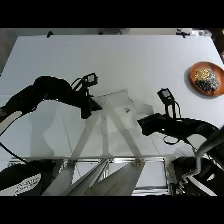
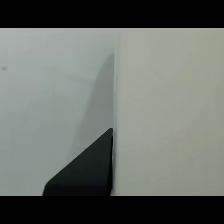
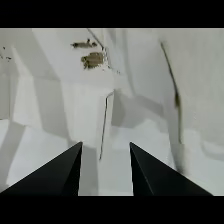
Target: Fold the box and place the chain.
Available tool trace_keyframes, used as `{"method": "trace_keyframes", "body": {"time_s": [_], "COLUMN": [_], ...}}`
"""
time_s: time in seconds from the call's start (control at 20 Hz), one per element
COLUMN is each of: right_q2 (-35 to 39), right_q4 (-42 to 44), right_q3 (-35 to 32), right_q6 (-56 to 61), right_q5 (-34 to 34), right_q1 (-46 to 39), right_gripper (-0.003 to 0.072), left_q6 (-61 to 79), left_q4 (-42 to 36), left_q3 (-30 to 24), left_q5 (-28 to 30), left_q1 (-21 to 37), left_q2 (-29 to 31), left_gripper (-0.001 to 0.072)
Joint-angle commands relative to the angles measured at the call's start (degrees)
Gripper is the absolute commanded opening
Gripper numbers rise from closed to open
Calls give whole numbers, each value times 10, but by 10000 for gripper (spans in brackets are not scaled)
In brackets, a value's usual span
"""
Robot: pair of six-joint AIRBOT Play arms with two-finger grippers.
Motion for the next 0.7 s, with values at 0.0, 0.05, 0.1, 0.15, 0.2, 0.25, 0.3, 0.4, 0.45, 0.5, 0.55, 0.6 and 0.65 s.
{"method": "trace_keyframes", "body": {"time_s": [0.0,0.05,0.1,0.15,0.2,0.25,0.3,0.4,0.45,0.5,0.55,0.6,0.65], "right_q2": [96,130,159,185,204,218,227,231,231,231,231,231,231], "right_q4": [2,2,2,-3,-9,-19,-28,-32,-32,-32,-34,-34,-35], "right_q3": [8,8,8,8,8,8,8,8,8,8,8,8,8], "right_q6": [1,3,3,12,22,35,44,48,48,48,48,47,47], "right_q5": [95,116,136,158,181,207,230,261,265,263,258,250,242], "right_q1": [0,0,0,0,0,0,0,0,0,0,0,0,0], "right_gripper": [342,342,341,341,341,341,341,341,341,341,341,340,340], "left_q6": [-56,-75,-76,-75,-77,-78,-88,-87,-76,-65,-63,-63,-59], "left_q4": [61,103,132,154,170,167,159,135,136,137,136,136,133], "left_q3": [19,26,28,28,28,28,28,28,28,28,28,28,28], "left_q5": [74,69,52,18,-30,-86,-136,-195,-197,-183,-162,-141,-117], "left_q1": [-25,-45,-63,-82,-99,-112,-120,-129,-130,-130,-129,-127,-124], "left_q2": [7,7,7,6,6,6,6,6,6,6,3,-1,-8], "left_gripper": [7,7,7,9,9,10,10,10,9,9,8,8,7]}}
